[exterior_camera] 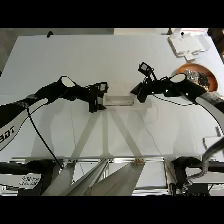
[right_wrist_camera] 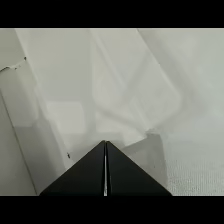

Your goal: Fold the box and place the chain.

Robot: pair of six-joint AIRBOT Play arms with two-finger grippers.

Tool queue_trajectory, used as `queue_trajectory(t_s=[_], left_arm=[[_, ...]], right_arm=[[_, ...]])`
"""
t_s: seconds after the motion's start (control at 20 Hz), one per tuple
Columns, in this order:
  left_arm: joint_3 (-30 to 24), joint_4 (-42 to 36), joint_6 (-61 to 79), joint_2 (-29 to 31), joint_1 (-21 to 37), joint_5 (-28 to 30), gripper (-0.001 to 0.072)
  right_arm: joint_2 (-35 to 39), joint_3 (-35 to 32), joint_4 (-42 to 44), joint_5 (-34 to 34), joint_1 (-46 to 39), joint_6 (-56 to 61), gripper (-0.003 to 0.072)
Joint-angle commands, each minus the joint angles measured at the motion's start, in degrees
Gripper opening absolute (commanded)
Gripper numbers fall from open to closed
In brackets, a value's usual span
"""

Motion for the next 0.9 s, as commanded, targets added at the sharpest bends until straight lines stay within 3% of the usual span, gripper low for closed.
queue_trajectory(t_s=[0.0,0.25,0.35,0.45,0.5,0.65,0.7,0.75,0.85], left_arm=[[0.07,0.04,0.15,0.04,0.0,-0.22,0.0373],[0.07,0.04,0.15,0.04,0.0,-0.22,0.0373],[0.07,0.04,0.15,0.04,0.0,-0.22,0.0373],[0.07,0.04,0.15,0.04,0.0,-0.22,0.0373],[0.07,0.04,0.15,0.04,0.0,-0.22,0.0373],[0.07,0.04,0.15,0.04,0.0,-0.22,0.0373],[0.07,0.04,0.15,0.04,0.0,-0.22,0.0373],[0.07,0.04,0.15,0.04,0.0,-0.22,0.0373],[0.07,0.04,0.15,0.04,0.0,-0.22,0.0373]], right_arm=[[3.63,0.07,-0.66,0.35,0.02,-0.02,0.0009],[8.85,0.07,-8.09,2.86,-1.18,0.0,0.0011],[8.87,0.07,-15.08,5.01,-1.84,-0.02,0.0019],[8.46,0.0,-22.75,4.96,-2.05,-0.09,0.0213],[7.93,-0.07,-24.55,4.94,-2.05,-0.24,0.0266],[5.09,-0.07,-23.58,4.94,-1.16,-1.7,0.0305],[4.35,-0.07,-23.58,5.01,-0.46,-4.07,0.0334],[3.69,-0.07,-23.41,5.01,0.33,-6.75,0.041],[2.67,-0.07,-21.22,5.01,1.79,-10.93,0.0425]])
